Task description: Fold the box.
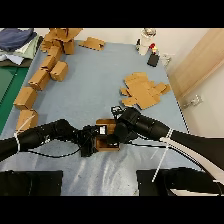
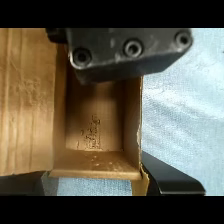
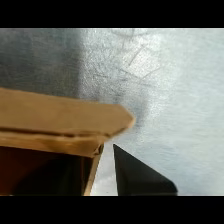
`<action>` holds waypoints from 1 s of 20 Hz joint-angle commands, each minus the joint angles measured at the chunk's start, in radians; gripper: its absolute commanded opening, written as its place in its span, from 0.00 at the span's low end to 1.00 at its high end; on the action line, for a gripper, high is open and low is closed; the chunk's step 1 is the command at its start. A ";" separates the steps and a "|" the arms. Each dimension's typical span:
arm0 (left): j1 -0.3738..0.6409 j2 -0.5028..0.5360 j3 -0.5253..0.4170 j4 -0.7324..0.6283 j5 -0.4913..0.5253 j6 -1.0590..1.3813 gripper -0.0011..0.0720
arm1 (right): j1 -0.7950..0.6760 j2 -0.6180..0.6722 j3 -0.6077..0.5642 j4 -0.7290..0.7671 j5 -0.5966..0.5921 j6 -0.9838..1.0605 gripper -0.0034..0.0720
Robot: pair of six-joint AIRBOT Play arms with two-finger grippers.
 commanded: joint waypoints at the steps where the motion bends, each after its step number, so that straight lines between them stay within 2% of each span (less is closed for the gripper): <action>1: 0.000 0.001 0.000 0.000 0.000 0.000 0.65 | 0.002 -0.005 0.001 0.007 0.010 0.001 0.43; 2: 0.000 0.001 0.000 0.000 0.000 0.000 0.65 | 0.002 -0.005 0.001 0.007 0.010 0.000 0.36; 3: 0.000 0.001 0.000 0.000 0.000 0.000 0.65 | 0.002 -0.005 0.001 0.007 0.010 -0.010 0.18; 5: 0.000 0.001 0.000 0.000 0.000 0.000 0.65 | 0.002 -0.005 0.001 0.007 0.011 -0.031 0.05; 9: 0.000 0.001 0.000 0.000 0.000 0.000 0.65 | 0.002 -0.005 0.001 0.011 0.024 -0.052 0.06; 11: 0.000 0.001 0.000 0.000 0.000 0.000 0.65 | 0.002 -0.003 0.002 0.011 0.016 -0.051 0.62; 15: 0.000 0.001 0.000 0.000 0.000 0.000 0.65 | 0.002 0.010 0.006 0.022 -0.014 -0.051 0.62; 20: 0.000 0.001 0.000 0.000 0.000 0.000 0.65 | -0.001 0.092 0.047 0.028 -0.027 -0.051 0.61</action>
